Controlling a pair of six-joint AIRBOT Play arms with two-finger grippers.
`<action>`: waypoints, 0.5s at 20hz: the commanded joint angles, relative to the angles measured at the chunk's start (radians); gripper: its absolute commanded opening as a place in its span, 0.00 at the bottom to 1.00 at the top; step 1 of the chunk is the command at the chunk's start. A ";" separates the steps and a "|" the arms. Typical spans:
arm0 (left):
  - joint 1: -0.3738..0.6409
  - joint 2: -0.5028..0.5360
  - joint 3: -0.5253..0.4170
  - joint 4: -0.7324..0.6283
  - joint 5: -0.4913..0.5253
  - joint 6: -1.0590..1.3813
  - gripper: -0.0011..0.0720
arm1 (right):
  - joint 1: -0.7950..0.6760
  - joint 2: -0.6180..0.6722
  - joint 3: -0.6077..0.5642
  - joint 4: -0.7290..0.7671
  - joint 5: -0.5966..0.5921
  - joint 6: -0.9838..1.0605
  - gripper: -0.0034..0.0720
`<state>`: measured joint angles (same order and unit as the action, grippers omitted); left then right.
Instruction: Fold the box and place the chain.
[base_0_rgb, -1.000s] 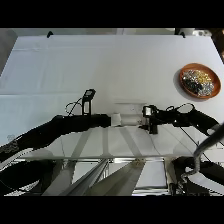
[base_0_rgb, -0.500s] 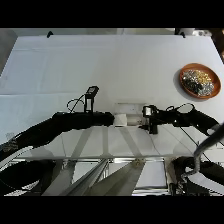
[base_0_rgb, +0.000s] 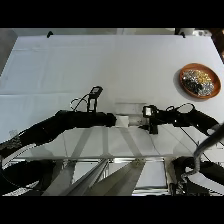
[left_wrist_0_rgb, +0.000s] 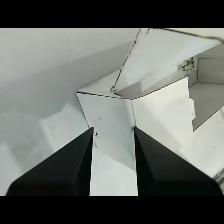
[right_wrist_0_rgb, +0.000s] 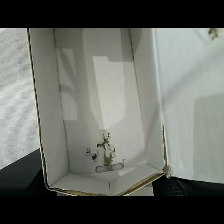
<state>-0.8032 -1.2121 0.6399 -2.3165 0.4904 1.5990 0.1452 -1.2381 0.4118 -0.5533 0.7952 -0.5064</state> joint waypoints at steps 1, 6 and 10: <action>-0.001 -0.002 0.012 0.001 0.006 0.002 0.42 | 0.000 0.001 0.001 0.000 0.000 0.000 0.59; 0.007 0.003 0.012 0.006 0.054 0.002 0.42 | 0.000 0.001 0.001 0.001 0.000 0.000 0.59; 0.024 0.029 0.012 0.004 0.079 0.000 0.51 | 0.000 0.001 0.001 0.000 0.000 0.000 0.59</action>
<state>-0.7891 -1.1976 0.6506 -2.3123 0.5552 1.6012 0.1452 -1.2381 0.4118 -0.5529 0.7948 -0.5064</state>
